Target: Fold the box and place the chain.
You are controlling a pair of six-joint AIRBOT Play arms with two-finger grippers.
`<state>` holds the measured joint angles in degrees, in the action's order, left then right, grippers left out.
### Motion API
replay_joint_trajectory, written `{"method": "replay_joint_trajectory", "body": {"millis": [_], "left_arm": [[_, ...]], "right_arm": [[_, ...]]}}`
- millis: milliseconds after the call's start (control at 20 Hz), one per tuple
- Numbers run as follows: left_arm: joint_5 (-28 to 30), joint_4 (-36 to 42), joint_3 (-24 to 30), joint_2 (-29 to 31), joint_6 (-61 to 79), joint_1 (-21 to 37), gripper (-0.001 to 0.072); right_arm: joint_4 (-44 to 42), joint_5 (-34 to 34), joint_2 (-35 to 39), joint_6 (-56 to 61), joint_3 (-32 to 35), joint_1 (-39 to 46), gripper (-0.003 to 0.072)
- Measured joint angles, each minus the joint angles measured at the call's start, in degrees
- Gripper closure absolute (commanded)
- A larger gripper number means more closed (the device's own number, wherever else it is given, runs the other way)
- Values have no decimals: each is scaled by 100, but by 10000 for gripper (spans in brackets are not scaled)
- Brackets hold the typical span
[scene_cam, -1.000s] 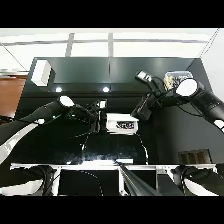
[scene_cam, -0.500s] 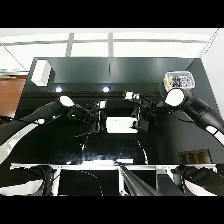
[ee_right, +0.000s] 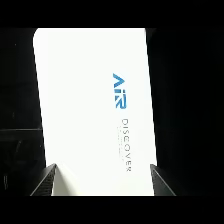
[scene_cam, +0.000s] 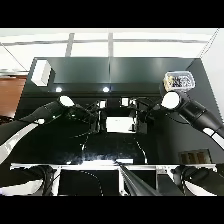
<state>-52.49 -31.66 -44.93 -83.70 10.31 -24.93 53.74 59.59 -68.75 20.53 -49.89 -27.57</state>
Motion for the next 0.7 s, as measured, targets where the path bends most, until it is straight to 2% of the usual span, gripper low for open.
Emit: {"method": "replay_joint_trajectory", "body": {"millis": [150,250,500,550,600,650,700], "left_arm": [[0,0,0,0,-2,0,206],[0,2,0,0,-2,0,206],[0,2,0,0,-4,0,206],[0,2,0,0,-2,0,206],[0,2,0,0,-2,0,206],[-2,2,0,0,0,0,206],[0,0,0,0,2,0,206]], "right_arm": [[9,-116,-7,-15,2,-26,-3],[9,-155,-7,-17,0,-37,192],[9,-201,-7,-15,0,-42,194],[7,-199,-7,-15,0,-35,261],[-2,-199,-7,-13,2,-20,395],[-46,-190,-7,-13,0,-4,452],[-81,-205,-7,-4,0,11,454]]}}
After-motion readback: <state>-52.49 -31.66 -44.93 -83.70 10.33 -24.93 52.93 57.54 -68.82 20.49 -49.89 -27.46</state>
